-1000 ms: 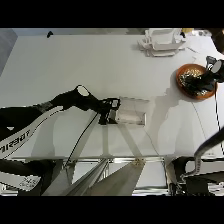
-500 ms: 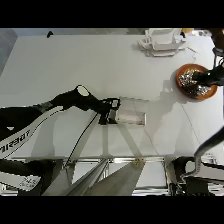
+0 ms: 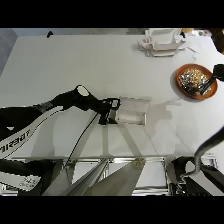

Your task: Fold the box and place the chain.

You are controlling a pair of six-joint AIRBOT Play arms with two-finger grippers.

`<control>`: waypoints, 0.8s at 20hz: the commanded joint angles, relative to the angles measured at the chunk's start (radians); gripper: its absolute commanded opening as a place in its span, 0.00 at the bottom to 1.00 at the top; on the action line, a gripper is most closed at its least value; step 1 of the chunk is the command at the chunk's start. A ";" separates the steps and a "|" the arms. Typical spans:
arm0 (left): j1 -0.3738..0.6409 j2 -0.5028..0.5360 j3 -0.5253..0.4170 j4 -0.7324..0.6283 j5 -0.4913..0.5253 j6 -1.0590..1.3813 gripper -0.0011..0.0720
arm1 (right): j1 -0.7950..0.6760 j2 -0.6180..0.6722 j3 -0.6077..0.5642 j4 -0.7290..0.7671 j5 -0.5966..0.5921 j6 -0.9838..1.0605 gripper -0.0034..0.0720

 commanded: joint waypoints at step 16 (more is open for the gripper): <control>0.001 0.000 0.001 0.000 0.000 0.000 0.03 | 0.199 0.423 -0.034 0.394 0.215 -0.048 0.06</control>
